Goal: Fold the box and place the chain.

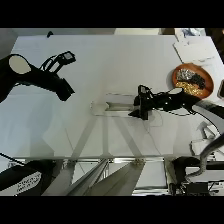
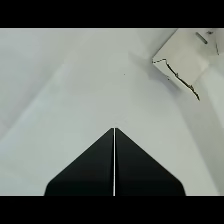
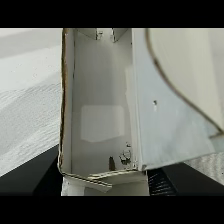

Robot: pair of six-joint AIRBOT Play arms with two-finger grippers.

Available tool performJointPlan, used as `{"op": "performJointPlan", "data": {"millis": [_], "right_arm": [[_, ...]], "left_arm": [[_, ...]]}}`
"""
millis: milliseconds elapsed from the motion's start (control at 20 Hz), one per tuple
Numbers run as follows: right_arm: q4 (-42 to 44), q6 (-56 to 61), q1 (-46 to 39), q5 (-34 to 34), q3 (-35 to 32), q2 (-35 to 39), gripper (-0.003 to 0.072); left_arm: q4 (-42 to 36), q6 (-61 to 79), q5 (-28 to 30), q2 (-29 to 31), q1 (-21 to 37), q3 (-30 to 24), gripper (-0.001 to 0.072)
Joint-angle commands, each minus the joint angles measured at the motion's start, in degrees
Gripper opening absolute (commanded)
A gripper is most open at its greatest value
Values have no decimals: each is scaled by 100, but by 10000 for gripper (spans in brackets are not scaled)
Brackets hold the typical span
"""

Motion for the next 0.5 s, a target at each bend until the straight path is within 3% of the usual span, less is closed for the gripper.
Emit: {"op": "performJointPlan", "data": {"millis": [0,200,450], "right_arm": [[0,0,-2,0,4,4,461],[2,0,-2,0,4,4,461],[2,0,-2,0,4,4,461]], "left_arm": [[-127,-1154,302,-210,48,-354,8],[-839,-1360,509,-658,-127,-758,8],[-855,-1902,1123,-894,-614,-826,5]]}}
